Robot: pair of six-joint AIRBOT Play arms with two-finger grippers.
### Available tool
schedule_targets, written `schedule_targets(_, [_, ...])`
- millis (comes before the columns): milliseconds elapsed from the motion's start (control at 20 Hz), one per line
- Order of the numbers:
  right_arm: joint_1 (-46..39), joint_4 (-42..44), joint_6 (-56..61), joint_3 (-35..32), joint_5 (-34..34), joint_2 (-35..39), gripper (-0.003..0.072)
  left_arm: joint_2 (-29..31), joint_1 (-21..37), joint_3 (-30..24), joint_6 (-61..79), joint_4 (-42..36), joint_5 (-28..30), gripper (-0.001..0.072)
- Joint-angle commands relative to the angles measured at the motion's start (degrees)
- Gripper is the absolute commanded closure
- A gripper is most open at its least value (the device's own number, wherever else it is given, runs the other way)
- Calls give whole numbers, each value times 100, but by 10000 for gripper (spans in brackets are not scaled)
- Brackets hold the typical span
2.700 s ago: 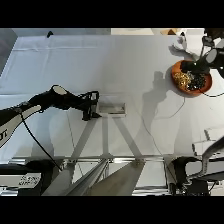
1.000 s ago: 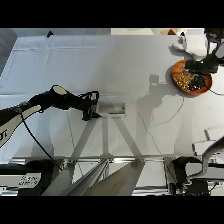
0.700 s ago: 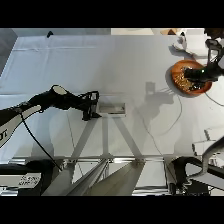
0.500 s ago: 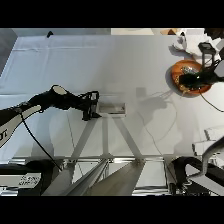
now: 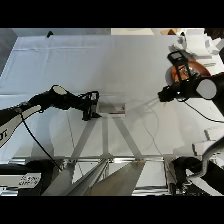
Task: Fold the box and place the chain.
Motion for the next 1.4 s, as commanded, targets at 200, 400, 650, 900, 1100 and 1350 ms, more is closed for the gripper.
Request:
schedule_targets(200, [981, 186, 63, -31, -195, 20, 681, -2, -4, 0, 0, 0, 2, 435])
schedule_targets(400, [1010, 852, 59, -31, -640, -98, 680, -2, -4, 0, 0, 0, 2, 435])
schedule_targets(650, [1460, 964, 57, -28, -1152, -496, 680, -2, -4, 0, 0, 0, 2, 435])
schedule_targets(900, [2098, 955, 57, 57, -1539, -970, 680, -2, -2, 0, 2, 0, 4, 435])
schedule_targets(1100, [2402, 1010, 63, 385, -1696, -1266, 680, -2, -4, 0, 0, 0, 0, 435])
schedule_targets(1350, [2712, 1113, 61, 1047, -1705, -1700, 679, -2, -4, 0, 0, 0, 2, 435])
